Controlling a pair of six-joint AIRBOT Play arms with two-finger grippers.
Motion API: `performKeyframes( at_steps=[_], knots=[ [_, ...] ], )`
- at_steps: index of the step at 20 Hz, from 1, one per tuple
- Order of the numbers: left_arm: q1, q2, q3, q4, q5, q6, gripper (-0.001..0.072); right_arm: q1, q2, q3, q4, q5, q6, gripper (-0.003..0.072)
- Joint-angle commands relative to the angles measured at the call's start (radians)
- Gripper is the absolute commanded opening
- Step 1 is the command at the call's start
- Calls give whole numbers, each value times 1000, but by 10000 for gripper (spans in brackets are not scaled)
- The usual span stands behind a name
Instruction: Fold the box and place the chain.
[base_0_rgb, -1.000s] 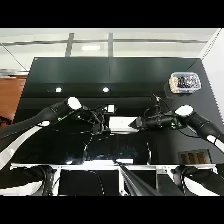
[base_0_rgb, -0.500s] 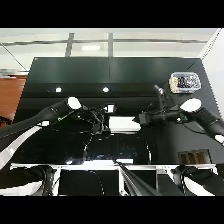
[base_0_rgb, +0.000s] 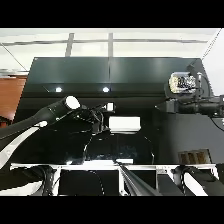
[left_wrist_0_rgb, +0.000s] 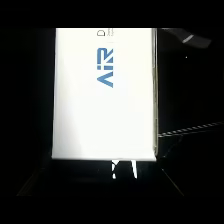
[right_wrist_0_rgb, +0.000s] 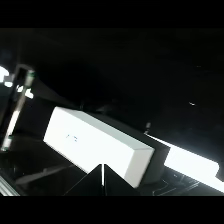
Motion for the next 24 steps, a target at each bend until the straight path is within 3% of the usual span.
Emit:
performKeyframes(
  at_steps=[1,4,7,10,16,19,24],
  knots=[
    [17,66,1,102,-64,-135,720,-94,16,5,-10,43,10,18],
    [30,145,1,128,-195,-214,720,-124,16,5,-16,43,9,18],
    [9,176,23,69,-182,-296,715,-124,16,5,-30,35,8,18],
    [-53,121,126,71,-159,-353,715,-124,16,5,-36,19,5,18],
    [-173,-108,350,74,-97,-384,715,-124,16,5,-37,29,5,18],
    [-180,-169,381,87,-92,-399,715,-124,16,5,-41,29,4,18],
    [-193,-181,382,109,-95,-438,715,-124,16,0,-59,17,-3,18]
  ],
)
